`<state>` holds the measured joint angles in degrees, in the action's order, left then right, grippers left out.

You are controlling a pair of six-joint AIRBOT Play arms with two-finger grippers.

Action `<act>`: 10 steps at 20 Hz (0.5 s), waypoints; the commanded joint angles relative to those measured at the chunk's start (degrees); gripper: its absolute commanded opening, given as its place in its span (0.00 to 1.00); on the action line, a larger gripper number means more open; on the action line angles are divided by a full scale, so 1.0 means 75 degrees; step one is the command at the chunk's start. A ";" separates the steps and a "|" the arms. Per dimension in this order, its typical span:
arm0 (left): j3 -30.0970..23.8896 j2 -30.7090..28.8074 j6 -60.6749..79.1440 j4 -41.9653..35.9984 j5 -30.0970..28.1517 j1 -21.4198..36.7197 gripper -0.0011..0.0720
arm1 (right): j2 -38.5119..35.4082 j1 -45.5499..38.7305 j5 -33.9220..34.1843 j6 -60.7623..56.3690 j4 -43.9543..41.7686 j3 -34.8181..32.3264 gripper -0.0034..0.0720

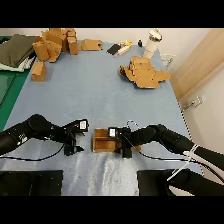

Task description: Fold the box.

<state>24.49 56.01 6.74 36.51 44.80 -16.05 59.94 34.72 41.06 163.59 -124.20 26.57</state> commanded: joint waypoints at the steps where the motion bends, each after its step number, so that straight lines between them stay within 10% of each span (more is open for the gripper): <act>1: -0.0361 0.0323 0.2457 -0.1606 -0.0708 0.0038 0.97 | -0.0003 0.0006 -0.0003 -0.0003 0.0000 0.0003 0.63; 10: -0.0227 0.0915 0.1786 -0.2404 -0.1489 -0.1160 0.97 | -0.0003 0.0006 0.0000 -0.0003 0.0000 0.0003 0.63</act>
<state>22.63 62.43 22.41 20.32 35.11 -22.68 59.94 34.72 41.06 163.57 -124.20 26.57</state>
